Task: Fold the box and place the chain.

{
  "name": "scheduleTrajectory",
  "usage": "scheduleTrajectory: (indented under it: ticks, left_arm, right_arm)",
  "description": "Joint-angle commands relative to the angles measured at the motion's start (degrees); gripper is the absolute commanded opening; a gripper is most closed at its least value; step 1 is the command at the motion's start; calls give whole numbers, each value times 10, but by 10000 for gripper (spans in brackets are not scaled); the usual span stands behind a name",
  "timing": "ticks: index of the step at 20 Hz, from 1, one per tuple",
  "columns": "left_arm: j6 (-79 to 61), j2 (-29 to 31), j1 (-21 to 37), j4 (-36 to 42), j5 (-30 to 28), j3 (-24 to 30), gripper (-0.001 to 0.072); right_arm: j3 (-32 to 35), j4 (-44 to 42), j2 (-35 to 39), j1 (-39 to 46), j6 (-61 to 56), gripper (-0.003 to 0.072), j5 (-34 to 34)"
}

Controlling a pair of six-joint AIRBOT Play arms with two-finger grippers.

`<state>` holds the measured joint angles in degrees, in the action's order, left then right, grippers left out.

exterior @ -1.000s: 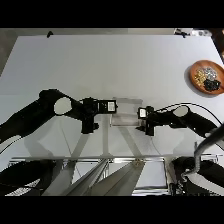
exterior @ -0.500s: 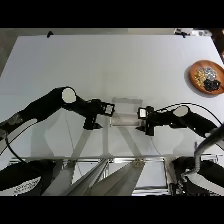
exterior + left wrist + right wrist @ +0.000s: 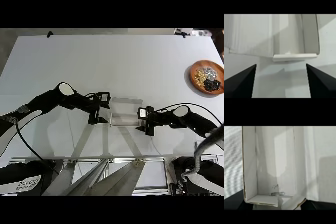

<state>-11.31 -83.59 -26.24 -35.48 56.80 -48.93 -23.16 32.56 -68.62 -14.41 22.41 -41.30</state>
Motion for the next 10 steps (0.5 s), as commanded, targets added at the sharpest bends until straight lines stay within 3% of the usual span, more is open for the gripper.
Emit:
scheduleTrajectory:
  ticks: [1,10]
  left_arm:
    - [-28,-15,1,19,16,0,696]
    - [-30,-17,-21,12,19,0,696]
  right_arm:
    - [0,0,0,0,0,482,0]
    - [0,0,0,0,0,482,0]
